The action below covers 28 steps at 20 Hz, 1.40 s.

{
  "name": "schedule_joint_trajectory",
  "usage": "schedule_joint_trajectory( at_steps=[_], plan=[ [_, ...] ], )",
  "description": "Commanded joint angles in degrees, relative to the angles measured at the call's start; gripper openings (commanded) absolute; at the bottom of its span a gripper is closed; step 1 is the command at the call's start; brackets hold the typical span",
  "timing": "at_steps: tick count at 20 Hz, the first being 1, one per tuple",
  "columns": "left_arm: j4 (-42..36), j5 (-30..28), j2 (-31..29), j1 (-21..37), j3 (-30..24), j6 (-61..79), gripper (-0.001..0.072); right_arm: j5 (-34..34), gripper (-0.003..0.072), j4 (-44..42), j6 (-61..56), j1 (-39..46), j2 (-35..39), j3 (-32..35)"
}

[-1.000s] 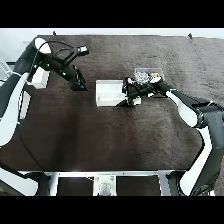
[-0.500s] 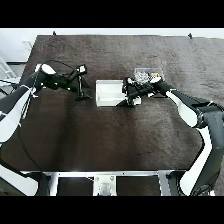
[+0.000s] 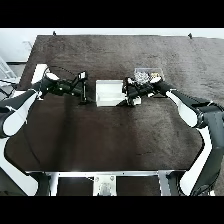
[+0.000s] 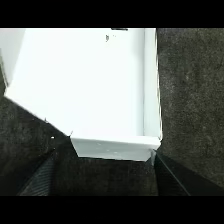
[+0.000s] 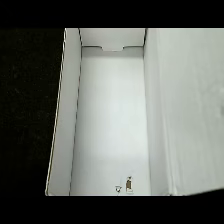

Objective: Fold the box and place the chain.

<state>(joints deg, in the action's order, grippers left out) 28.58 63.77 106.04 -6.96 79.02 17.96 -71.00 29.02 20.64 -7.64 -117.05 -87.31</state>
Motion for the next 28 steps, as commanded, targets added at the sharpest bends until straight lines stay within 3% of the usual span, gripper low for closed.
schedule_joint_trajectory(
  at_steps=[1,11,28],
  plan=[
    [-1.07,1.03,0.87,-0.02,-0.07,4.33,0.0714,-0.02,0.0587,-0.02,-0.02,-0.07,0.04,0.02],
    [-3.78,-0.68,3.08,-0.02,0.0,10.45,0.0714,0.0,0.0587,-0.02,-0.02,-0.07,0.04,0.02],
    [-0.42,-0.81,2.89,0.04,0.7,4.46,0.0716,0.0,0.0587,-0.02,-0.02,-0.07,0.04,0.02]
  ],
)
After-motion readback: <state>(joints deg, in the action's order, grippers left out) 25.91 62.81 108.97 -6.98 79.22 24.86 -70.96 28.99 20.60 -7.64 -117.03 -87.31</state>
